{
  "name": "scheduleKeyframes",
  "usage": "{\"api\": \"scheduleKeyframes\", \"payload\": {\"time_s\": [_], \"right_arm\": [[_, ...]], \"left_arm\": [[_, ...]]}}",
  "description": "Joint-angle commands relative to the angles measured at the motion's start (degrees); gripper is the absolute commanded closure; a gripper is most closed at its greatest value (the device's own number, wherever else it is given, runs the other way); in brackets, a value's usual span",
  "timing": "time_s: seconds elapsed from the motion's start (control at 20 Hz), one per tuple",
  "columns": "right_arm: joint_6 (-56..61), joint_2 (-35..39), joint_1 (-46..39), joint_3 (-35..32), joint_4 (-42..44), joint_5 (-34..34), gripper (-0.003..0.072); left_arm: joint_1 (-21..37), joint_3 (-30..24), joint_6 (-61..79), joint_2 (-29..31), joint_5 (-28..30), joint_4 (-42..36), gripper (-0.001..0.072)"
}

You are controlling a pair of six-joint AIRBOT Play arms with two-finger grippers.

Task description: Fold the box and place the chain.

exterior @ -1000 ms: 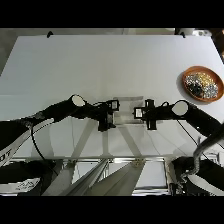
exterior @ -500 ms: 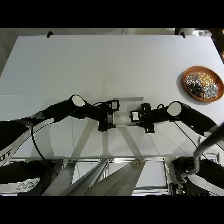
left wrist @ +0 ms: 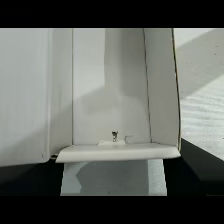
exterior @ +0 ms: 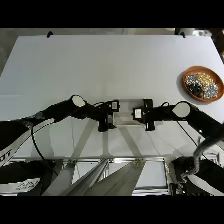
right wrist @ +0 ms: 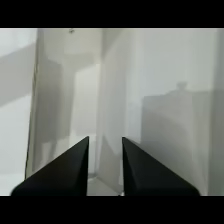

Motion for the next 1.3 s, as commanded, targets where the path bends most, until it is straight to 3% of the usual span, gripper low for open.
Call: {"api": "scheduleKeyframes", "payload": {"time_s": [0.0, 0.2, 0.4, 0.45, 0.5, 0.55, 0.7, 0.95, 1.1, 1.25], "right_arm": [[2.16, 5.64, -0.63, 0.02, -0.15, 0.85, 0.0577], [6.03, 10.19, -8.37, 0.02, -5.35, 8.00, 0.0602], [6.01, 9.64, -13.88, -1.29, -10.62, 14.95, 0.0586], [6.01, 9.16, -13.86, -2.47, -10.64, 14.99, 0.0471], [6.01, 8.63, -13.86, -3.69, -11.06, 14.86, 0.0309], [6.01, 7.96, -13.84, -4.72, -12.37, 15.10, 0.0204], [6.01, 6.08, -13.79, -5.51, -13.62, 15.17, 0.0206], [5.77, 1.44, -8.50, -5.44, -10.16, 7.72, 0.0208], [5.79, -1.86, -7.15, -5.01, -10.16, 4.66, 0.0283], [5.75, -2.21, -7.15, -3.21, -10.19, 2.82, 0.0285]], "left_arm": [[0.02, 0.00, -0.15, 0.00, 0.35, -0.02, 0.0313], [0.02, 0.00, -0.13, 0.00, 0.35, -0.02, 0.0313], [0.02, 0.00, -0.15, 0.00, 0.33, -0.02, 0.0313], [0.02, 0.00, -0.15, 0.00, 0.35, -0.02, 0.0313], [0.02, 0.00, -0.13, 0.00, 0.33, -0.02, 0.0313], [0.02, 0.00, -0.15, 0.00, 0.35, -0.02, 0.0313], [0.02, 0.00, -0.13, 0.00, 0.35, -0.02, 0.0313], [0.02, 0.00, -0.15, 0.00, 0.33, -0.02, 0.0313], [0.02, 0.00, -0.13, 0.00, 0.35, -0.02, 0.0313], [0.02, 0.00, -0.15, 0.00, 0.35, -0.02, 0.0313]]}}
